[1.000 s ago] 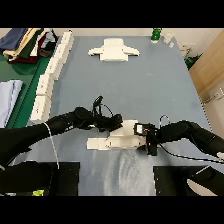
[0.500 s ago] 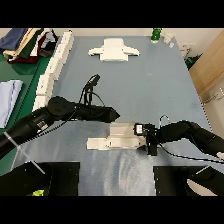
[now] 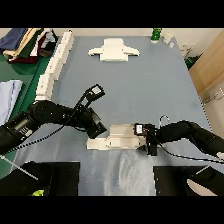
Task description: Fold the box.
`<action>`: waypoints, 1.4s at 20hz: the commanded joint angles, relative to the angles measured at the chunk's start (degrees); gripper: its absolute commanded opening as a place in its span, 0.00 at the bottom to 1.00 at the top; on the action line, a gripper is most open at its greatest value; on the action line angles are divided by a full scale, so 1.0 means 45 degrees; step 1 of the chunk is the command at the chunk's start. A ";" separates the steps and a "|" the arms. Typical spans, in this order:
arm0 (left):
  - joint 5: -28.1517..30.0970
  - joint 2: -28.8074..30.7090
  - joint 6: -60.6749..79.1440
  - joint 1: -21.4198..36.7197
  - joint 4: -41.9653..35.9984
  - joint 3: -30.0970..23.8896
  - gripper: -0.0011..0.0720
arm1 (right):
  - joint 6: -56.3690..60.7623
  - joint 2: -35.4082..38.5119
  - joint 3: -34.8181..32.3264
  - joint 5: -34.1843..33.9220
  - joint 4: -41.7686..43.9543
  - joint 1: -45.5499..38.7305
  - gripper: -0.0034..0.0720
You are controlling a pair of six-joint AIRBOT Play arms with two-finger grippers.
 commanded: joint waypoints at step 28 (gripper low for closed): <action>0.2817 -0.3259 0.7543 -0.1860 -0.2623 -0.1783 0.14 | 0.0005 0.0000 0.0010 0.0005 0.0010 0.0010 0.72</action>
